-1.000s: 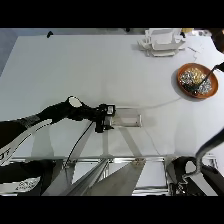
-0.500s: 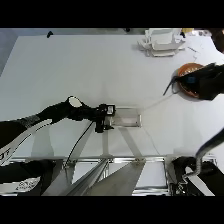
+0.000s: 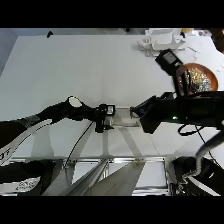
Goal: Fold the box and place the chain.
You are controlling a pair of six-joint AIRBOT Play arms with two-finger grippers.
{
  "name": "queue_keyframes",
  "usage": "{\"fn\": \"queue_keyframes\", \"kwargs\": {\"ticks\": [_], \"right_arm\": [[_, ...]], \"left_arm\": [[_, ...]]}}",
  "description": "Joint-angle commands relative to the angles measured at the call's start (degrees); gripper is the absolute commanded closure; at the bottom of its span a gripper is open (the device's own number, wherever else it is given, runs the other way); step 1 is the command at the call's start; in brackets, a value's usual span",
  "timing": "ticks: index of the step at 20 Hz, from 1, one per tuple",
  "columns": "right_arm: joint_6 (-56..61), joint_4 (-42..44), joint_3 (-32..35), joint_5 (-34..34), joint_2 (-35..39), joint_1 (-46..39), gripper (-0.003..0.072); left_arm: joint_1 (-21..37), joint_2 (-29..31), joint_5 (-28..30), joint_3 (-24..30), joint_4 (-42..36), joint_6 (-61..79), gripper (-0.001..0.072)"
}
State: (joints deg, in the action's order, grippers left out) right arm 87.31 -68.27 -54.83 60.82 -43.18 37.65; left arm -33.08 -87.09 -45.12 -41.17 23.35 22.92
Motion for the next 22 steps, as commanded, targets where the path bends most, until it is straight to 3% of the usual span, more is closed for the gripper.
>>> {"fn": "queue_keyframes", "kwargs": {"ticks": [1, 6, 11, 16, 19, 22], "right_arm": [[2.4, -1.8, 5.3, -6.5, 0.0, 2.4, 0.067], [2.4, -2.0, 11.5, -12.3, -1.7, 2.3, 0.0669], [2.2, -1.8, 18.5, -17.8, -8.5, 2.4, 0.0668], [1.1, -1.6, 18.8, -20.9, -14.6, 4.0, 0.0665], [1.1, -1.3, 18.8, -22.4, -15.0, 4.2, 0.0546], [0.3, -0.9, 17.2, -19.5, -13.7, 3.9, 0.0546]], "left_arm": [[0.0, 0.0, -0.1, 0.0, 0.0, 0.0, 0.0437], [0.0, 0.0, -0.1, 0.0, 0.0, 0.0, 0.0437], [0.0, 0.0, -0.1, 0.0, 0.0, 0.0, 0.0437], [0.0, 0.0, -0.1, 0.0, 0.0, 0.0, 0.0437], [0.0, 0.0, -0.1, 0.0, 0.0, 0.0, 0.0437], [0.0, 0.0, -0.1, 0.0, 0.0, 0.0, 0.0437]]}}
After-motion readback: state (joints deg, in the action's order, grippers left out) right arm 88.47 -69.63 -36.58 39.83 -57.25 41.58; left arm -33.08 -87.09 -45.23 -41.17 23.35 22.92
